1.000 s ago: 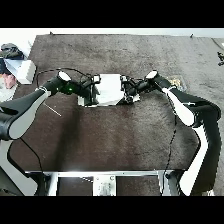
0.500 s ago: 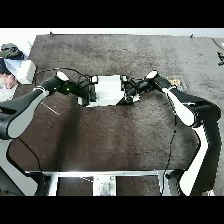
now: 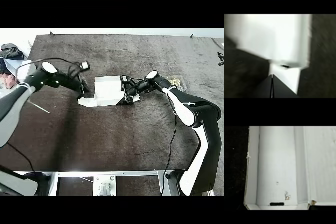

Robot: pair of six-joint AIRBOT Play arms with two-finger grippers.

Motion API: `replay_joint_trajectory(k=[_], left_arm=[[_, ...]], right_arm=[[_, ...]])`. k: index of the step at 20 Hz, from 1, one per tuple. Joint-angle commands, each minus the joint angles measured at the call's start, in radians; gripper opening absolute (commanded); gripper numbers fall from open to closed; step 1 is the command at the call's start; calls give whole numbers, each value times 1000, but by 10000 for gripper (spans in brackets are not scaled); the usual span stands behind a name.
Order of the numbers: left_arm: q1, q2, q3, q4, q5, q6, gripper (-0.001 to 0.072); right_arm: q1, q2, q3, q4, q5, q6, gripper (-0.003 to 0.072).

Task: Fold the box and place the chain.

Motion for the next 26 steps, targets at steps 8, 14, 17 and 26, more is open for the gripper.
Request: replay_joint_trajectory(k=[8,14,17,26], left_arm=[[114,224,-340,29,168,-672,4],[162,167,-362,-2,72,-706,6],[178,126,-362,-50,57,-702,6],[175,-11,-362,-284,20,-570,6]], right_arm=[[0,0,0,0,0,0,430],[0,0,0,1,0,0,431],[0,0,0,0,0,0,431],[0,0,0,0,0,0,430]])
